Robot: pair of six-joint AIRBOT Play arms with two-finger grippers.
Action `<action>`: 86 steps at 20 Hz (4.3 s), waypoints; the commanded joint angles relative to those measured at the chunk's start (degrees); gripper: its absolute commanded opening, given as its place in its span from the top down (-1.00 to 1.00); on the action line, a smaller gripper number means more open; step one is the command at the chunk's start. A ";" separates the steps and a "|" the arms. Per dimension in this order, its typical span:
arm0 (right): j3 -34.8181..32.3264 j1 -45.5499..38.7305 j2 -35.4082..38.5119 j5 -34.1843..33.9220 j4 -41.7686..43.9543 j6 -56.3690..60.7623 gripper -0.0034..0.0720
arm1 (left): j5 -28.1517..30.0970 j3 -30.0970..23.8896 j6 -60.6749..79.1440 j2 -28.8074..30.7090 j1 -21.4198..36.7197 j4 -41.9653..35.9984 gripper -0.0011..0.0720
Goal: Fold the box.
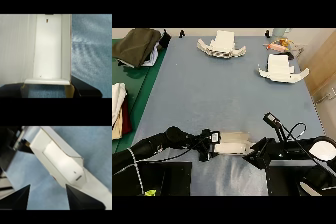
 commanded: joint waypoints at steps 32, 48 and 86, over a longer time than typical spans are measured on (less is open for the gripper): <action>13.99 1.09 -42.38 -18.49 10.80 -7.80 0.85 | 0.02 0.02 0.02 -0.04 0.02 0.00 -0.42; 11.32 1.09 -6.45 8.31 -17.86 -12.04 -0.41 | 0.02 0.02 0.04 -0.04 0.02 0.00 -0.42; -0.31 4.26 -21.40 -15.52 -1.57 -56.50 -0.82 | 0.02 0.02 0.04 -0.04 0.02 0.00 -0.42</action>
